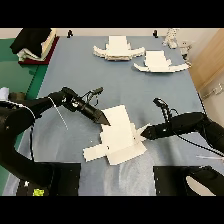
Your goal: Fold the box.
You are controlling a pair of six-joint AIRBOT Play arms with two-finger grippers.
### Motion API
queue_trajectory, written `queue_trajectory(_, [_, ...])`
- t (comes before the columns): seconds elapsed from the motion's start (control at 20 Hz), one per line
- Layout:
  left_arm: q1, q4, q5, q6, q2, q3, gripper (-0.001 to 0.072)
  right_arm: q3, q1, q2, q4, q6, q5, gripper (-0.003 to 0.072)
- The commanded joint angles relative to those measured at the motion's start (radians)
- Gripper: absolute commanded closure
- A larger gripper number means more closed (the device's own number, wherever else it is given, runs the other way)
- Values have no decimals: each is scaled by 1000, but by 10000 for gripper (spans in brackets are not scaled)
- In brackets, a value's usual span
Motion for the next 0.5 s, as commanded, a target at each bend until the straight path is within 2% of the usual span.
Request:
queue_trajectory(0.0, [-4, 0, -1, 10, 0, 1, 693, 0, 1, 0, 0, 0, 3, 681])
queue_trajectory(0.05, [-4, -6, 0, 10, 0, 1, 693, 1, 1, 0, -15, 0, 6, 613])
queue_trajectory(0.1, [-4, -10, -5, 6, 0, 1, 693, 4, 1, 0, -47, 0, 6, 509])
queue_trajectory(0.25, [-5, -16, -13, 52, 1, 19, 694, 46, 0, 0, -257, 37, 14, 499])
queue_trajectory(0.35, [-11, -15, -19, 175, 24, 46, 696, 88, 0, 0, -451, 176, 25, 499])
queue_trajectory(0.4, [-24, -13, -6, 256, 50, 51, 696, 111, 0, 0, -540, 249, 24, 474])
queue_trajectory(0.45, [-39, -9, 16, 319, 77, 53, 697, 136, -2, 0, -624, 338, 23, 345])
